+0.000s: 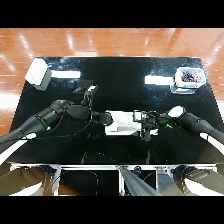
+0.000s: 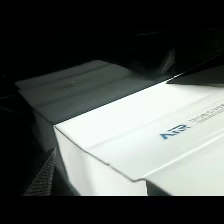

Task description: Fold the box and place the chain.

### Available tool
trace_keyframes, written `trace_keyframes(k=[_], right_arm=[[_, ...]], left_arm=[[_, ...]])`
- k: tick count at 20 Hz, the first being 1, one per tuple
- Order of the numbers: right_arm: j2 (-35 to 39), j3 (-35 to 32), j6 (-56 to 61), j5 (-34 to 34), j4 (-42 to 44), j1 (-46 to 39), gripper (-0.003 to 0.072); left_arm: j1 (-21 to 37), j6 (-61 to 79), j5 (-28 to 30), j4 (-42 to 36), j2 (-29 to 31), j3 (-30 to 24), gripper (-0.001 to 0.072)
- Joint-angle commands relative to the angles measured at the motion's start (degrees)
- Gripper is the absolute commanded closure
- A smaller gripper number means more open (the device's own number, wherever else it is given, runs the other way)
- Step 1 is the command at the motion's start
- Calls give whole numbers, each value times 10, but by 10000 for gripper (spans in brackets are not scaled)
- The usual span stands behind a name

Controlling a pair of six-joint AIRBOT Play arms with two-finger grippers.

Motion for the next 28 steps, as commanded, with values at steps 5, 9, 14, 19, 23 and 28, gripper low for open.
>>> trace_keyframes(k=[5, 9, 14, 19, 23, 28], right_arm=[[0, 0, 9, -12, -5, 8, 156], [0, 0, 9, -12, -5, 8, 155], [0, 0, 9, -12, -5, 8, 156], [0, 0, 9, -12, -5, 8, 156], [0, 0, 9, -12, -5, 8, 155], [0, 0, 9, -12, -5, 8, 155]], left_arm=[[-53, -115, -11, 125, -1, 2, 81], [-83, -197, -46, 195, -1, 2, 81], [-118, -290, -15, 289, -18, 30, 82], [-138, -291, 102, 304, -98, 123, 83], [-137, -291, 127, 302, -107, 142, 84], [-136, -284, 193, 305, -107, 176, 84]])
